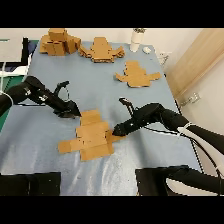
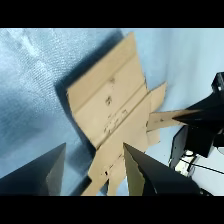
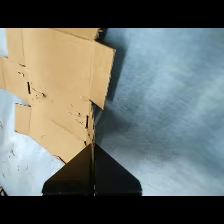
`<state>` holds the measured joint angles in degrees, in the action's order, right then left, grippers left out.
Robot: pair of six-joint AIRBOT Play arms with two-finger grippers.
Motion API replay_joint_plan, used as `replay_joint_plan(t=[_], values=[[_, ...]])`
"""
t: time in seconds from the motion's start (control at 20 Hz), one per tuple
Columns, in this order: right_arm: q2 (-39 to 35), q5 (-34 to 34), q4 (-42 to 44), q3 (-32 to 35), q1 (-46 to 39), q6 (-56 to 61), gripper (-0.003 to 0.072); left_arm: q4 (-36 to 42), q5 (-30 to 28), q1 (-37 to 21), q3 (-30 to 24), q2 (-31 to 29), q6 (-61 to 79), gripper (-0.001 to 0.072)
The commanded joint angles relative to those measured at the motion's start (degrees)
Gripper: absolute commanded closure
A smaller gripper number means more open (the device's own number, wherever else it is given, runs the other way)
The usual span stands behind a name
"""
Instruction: Fold the box.
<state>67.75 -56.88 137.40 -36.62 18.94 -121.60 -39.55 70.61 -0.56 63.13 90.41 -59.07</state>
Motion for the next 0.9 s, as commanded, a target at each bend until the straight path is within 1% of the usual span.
replay_joint_plan(t=[0.0, 0.1, 0.2, 0.3, 0.35, 0.45, 0.65, 0.75, 0.85], values=[[-1.36, 4.07, -0.96, 0.48, 3.91, -0.79, 0.0683, 1.84, 0.15, 0.55, -0.46, 3.26, 1.44, 0.0173], [-2.67, 7.10, -1.62, 0.48, 5.09, -0.79, 0.0683, 1.86, 1.22, 0.52, -0.46, 3.45, 1.46, 0.0173], [-4.00, 8.70, -2.08, 0.46, 5.11, -0.57, 0.0683, 1.70, 2.29, 0.46, -0.46, 3.41, 1.66, 0.0173], [-4.85, 8.94, -3.87, 0.44, 5.11, 1.22, 0.0683, 0.52, 2.99, 0.48, -0.46, 3.41, 1.64, 0.0174], [-4.90, 8.74, -4.96, 0.44, 5.11, 2.03, 0.0683, 0.55, 3.43, 0.46, -0.46, 3.41, 1.66, 0.0190], [-4.92, 8.59, -5.25, 0.44, 5.11, 2.21, 0.0684, 0.79, 3.45, 0.87, -0.46, 3.41, 2.19, 0.0190], [-4.92, 8.44, -5.20, 0.44, 5.11, 2.23, 0.0683, 6.95, 2.58, 4.44, -0.46, 3.43, 8.31, 0.0191], [-4.92, 8.41, -5.22, 0.46, 5.11, 2.51, 0.0683, 8.11, 1.11, 5.62, -0.46, 3.43, 10.29, 0.0192], [-4.92, 8.35, -5.22, 0.46, 5.11, 2.62, 0.0683, 8.68, 1.05, 5.64, -0.46, 3.43, 11.82, 0.0196]])
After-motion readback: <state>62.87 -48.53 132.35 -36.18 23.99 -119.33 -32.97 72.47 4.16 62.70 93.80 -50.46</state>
